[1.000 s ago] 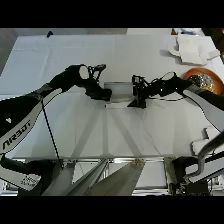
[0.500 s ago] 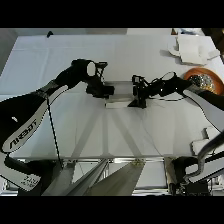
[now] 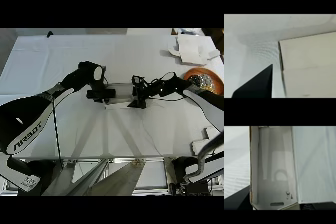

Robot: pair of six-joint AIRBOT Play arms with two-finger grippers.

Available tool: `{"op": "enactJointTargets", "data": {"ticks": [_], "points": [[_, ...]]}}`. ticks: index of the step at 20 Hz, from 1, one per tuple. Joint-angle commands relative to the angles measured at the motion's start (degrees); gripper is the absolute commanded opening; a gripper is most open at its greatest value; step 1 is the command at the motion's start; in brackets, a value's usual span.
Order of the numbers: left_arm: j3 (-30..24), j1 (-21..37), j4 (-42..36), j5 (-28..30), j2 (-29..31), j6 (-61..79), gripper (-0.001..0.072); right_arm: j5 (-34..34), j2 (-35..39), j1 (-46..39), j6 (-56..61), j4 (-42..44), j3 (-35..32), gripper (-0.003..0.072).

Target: Fold the box and place the chain.

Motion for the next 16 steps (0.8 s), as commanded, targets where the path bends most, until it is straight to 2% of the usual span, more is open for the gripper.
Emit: {"op": "enactJointTargets", "data": {"ticks": [1, 2, 5, 12, 13, 14, 15, 16], "points": [[0.04, -1.49, 1.42, 1.18, -0.15, -4.52, 0.0197, -0.28, 0.0, -0.04, 0.13, -0.02, 0.0, 0.0483], [0.04, -1.9, 1.42, 2.71, -0.15, -5.2, 0.0196, -0.28, 0.0, -0.04, 0.15, -0.02, 0.0, 0.0483], [0.04, -2.51, 1.38, 5.38, -0.15, -5.31, 0.0014, -0.28, 0.0, -0.04, 0.15, -0.02, 0.0, 0.0483], [0.04, -2.49, 1.81, 5.51, -0.26, -4.81, 0.0013, -0.28, 0.0, -0.04, 0.13, -0.02, 0.0, 0.0483], [0.04, -2.4, 1.68, 5.05, -0.04, -4.39, 0.0028, -0.28, 0.0, -0.04, 0.13, -0.02, 0.0, 0.0483], [0.07, -2.27, 1.66, 4.68, 0.37, -2.62, 0.0079, -0.28, 0.02, -0.04, 0.15, -0.02, 0.0, 0.0483], [0.07, -1.95, 1.31, 4.42, 1.09, -0.44, 0.022, -0.28, 0.0, -0.04, 0.15, -0.02, 0.0, 0.0483], [0.07, -1.18, 0.92, 3.74, 2.08, 1.09, 0.0303, -0.28, 0.0, -0.04, 0.15, -0.02, 0.0, 0.0483]]}}
